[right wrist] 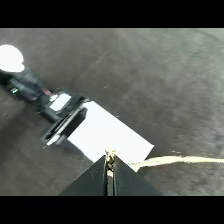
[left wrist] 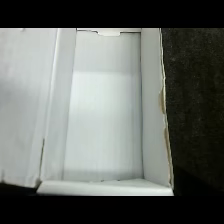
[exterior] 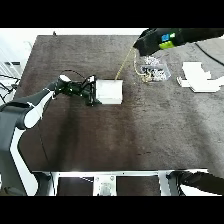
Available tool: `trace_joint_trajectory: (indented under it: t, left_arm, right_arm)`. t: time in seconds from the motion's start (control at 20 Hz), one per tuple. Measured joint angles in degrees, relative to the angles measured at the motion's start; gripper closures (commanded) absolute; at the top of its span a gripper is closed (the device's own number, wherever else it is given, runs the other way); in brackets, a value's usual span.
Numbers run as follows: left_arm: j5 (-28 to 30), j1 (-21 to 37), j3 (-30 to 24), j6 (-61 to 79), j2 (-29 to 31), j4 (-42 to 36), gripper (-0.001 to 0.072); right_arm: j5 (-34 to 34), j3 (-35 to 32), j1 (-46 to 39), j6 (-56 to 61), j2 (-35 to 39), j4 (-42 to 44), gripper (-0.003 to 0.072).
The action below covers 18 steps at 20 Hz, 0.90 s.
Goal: Fold the box and place the chain.
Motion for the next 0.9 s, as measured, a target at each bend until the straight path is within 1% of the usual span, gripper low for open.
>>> trace_joint_trajectory:
  t: [0.4,0.65,0.9]
  left_arm:
    - [0.0,0.0,0.0,0.0,0.0,0.0,0.0357]
    - [0.0,0.0,0.0,0.0,0.0,0.0,0.0357]
    - [0.0,0.0,0.0,0.0,0.0,0.0,0.0357]
  right_arm:
    - [-3.4,-3.4,5.7,0.1,-5.2,1.4,0.0675]
    - [-4.0,-3.9,6.6,1.0,-10.2,1.9,0.0675]
    - [-5.6,-4.4,6.8,1.4,-16.9,2.8,0.0675]
